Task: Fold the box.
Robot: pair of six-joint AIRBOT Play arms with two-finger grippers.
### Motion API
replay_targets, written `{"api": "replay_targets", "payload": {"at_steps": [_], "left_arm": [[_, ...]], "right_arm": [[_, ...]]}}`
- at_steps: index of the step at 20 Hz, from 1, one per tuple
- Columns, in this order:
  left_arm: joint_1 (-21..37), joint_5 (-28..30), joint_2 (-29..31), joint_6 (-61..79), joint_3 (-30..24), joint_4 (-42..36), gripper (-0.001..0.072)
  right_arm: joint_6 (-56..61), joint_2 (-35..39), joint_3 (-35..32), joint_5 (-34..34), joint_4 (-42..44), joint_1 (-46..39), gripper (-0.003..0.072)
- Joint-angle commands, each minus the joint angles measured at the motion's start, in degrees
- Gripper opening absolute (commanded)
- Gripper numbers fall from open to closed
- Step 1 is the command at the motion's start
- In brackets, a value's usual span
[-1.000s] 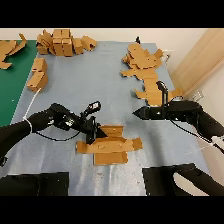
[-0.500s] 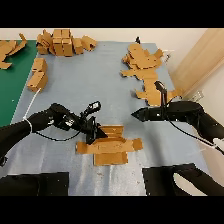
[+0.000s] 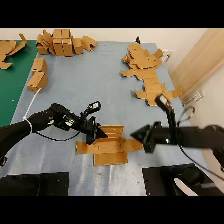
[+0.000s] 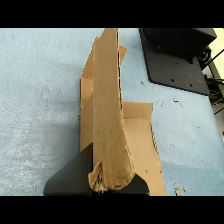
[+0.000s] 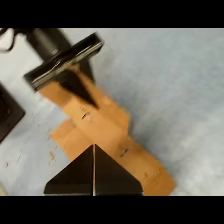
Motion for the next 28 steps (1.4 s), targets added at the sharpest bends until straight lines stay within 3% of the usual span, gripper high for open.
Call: {"api": "replay_targets", "payload": {"at_steps": [1,3,5,8,9,11,14,16,19,20,21,22,28], "left_arm": [[-0.02,0.02,-0.04,0.04,0.07,0.00,0.0012],[-0.02,0.02,-0.04,0.04,0.07,0.00,0.0012],[-0.02,0.04,-0.04,0.04,0.07,0.00,0.0012],[0.00,0.02,-0.04,0.04,0.07,0.00,0.0012],[-0.02,0.02,-0.04,0.04,0.07,0.00,0.0012],[0.00,0.02,-0.04,0.04,0.07,0.00,0.0012],[0.00,0.02,-0.04,0.04,0.07,0.00,0.0012],[-0.02,-0.02,-0.04,0.04,0.07,0.00,0.0012],[0.00,0.02,-0.04,0.04,0.07,0.00,0.0013],[0.00,0.02,-0.04,0.07,0.07,0.00,0.0013],[-0.02,-0.02,-0.04,0.04,0.07,0.00,0.0012],[-0.02,0.00,-0.04,0.04,0.07,0.00,0.0013],[-0.02,0.00,-0.04,0.04,0.07,0.00,0.0012]], "right_arm": [[5.97,9.70,-6.01,-3.23,-3.93,10.10,0.0002],[6.19,9.07,-9.94,-2.51,-4.50,14.95,0.0064],[5.66,5.35,-12.11,1.86,-5.29,18.45,0.0064],[0.66,-4.26,-9.88,9.09,-7.48,23.26,0.0059],[0.66,-7.89,-8.24,10.93,-10.47,25.83,0.0006],[4.44,-13.60,-5.31,15.43,-21.51,32.81,0.0002],[11.37,-14.88,-4.90,22.56,-33.97,44.57,0.0002],[18.64,-14.88,-5.42,21.22,-40.11,52.24,0.0002],[31.06,-14.91,-8.81,16.46,-57.37,61.70,0.0004],[31.71,-14.91,-10.38,16.98,-63.43,63.84,0.0138],[31.69,-14.91,-11.85,18.29,-68.46,65.02,0.0357],[31.69,-14.91,-12.74,19.52,-70.77,65.20,0.0485],[31.74,-14.93,-13.05,19.67,-73.26,65.11,0.0489]]}}
